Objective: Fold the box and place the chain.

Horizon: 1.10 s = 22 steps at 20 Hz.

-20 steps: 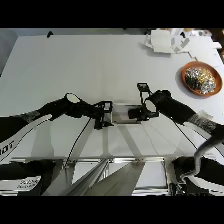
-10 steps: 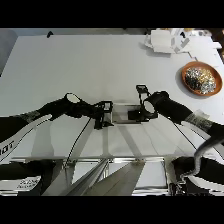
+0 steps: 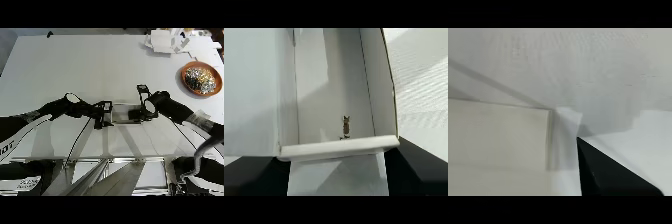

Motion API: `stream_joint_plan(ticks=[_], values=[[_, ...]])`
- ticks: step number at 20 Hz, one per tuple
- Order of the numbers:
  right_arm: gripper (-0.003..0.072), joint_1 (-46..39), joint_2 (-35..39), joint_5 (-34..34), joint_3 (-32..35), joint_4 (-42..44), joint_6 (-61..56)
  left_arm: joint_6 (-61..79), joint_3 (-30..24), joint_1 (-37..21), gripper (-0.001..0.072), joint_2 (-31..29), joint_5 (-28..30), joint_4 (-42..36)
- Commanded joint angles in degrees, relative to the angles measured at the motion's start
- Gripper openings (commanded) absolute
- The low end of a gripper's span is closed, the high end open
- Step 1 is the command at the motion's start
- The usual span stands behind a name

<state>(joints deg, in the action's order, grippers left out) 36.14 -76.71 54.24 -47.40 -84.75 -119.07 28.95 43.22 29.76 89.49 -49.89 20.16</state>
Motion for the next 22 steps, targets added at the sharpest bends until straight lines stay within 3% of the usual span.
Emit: stream_joint_plan(ticks=[1, 7, 10, 12, 13, 17, 22], values=[[0.0370, -0.1, 4.8, 4.7, 0.0, -2.1, 5.9, 0.0, 0.0, 0.0, 0.0170, 0.0, -0.1, 0.0], [0.0370, -3.3, 16.6, 17.9, -1.0, -1.7, 13.8, 0.0, 0.0, 0.0, 0.0170, 0.0, -0.1, 0.0], [0.0369, -11.0, 18.3, 24.3, -7.4, -2.5, 19.3, 0.0, 0.0, 0.0, 0.0170, 0.0, -0.1, 0.0], [0.0308, -18.9, 17.9, 22.7, -13.3, -2.5, 24.1, 0.0, 0.0, 0.0, 0.0170, 0.0, -0.1, 0.0], [0.0253, -23.2, 17.2, 20.6, -16.2, -2.5, 26.1, 0.0, 0.0, 0.0, 0.0170, 0.0, -0.1, 0.0], [0.0249, -38.4, 6.5, 17.6, -28.5, -0.7, 29.5, 0.0, 0.0, 0.0, 0.0170, 0.0, -0.1, 0.0], [0.0218, -50.0, -7.4, 9.5, -33.8, -1.8, 29.6, 0.0, 0.0, 0.0, 0.0170, 0.0, -0.1, 0.0]])
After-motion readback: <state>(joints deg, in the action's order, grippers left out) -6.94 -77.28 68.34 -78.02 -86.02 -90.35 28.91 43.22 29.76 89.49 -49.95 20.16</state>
